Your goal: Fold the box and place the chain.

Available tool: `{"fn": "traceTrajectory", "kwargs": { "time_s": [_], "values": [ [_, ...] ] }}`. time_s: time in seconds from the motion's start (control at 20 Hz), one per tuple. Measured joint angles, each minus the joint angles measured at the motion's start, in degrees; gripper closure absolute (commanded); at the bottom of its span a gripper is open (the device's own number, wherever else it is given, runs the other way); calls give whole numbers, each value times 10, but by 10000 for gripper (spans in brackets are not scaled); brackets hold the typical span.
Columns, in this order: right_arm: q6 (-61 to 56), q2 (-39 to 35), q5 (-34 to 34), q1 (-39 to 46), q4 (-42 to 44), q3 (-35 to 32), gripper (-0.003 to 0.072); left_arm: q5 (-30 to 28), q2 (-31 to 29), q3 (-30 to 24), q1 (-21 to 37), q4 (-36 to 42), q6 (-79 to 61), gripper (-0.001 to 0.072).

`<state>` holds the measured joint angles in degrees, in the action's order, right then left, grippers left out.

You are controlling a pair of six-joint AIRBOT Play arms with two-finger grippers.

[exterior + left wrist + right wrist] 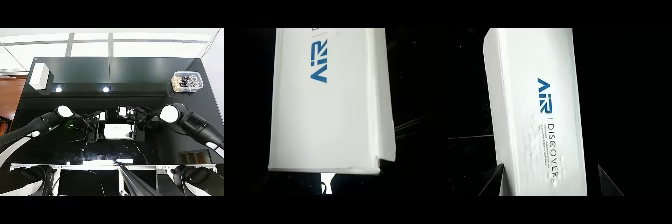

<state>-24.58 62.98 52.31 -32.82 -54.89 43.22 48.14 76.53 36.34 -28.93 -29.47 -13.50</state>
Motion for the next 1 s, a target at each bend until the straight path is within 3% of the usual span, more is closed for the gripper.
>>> {"fn": "traceTrajectory", "kwargs": {
  "time_s": [0.15, 0.2, 0.25, 0.75, 0.85, 1.0],
  "values": [
    [0, -6, -3, 0, -1, 1, 19, 0, 0, 0, 0, 0, 0, 433],
    [0, -7, -3, 0, 0, 1, 72, 0, 0, 0, 0, 0, 0, 432],
    [2, -8, -1, 0, 2, 2, 193, 0, 0, 0, 0, 0, 0, 431],
    [12, -10, 13, 0, 9, 2, 202, 0, 0, 0, 0, 0, 0, 431],
    [12, -10, 14, 0, 11, 2, 321, 0, 0, 0, 0, 0, 0, 431],
    [12, -10, 15, 0, 15, 2, 321, -1, 0, 0, 0, 0, 0, 431]
  ]
}}
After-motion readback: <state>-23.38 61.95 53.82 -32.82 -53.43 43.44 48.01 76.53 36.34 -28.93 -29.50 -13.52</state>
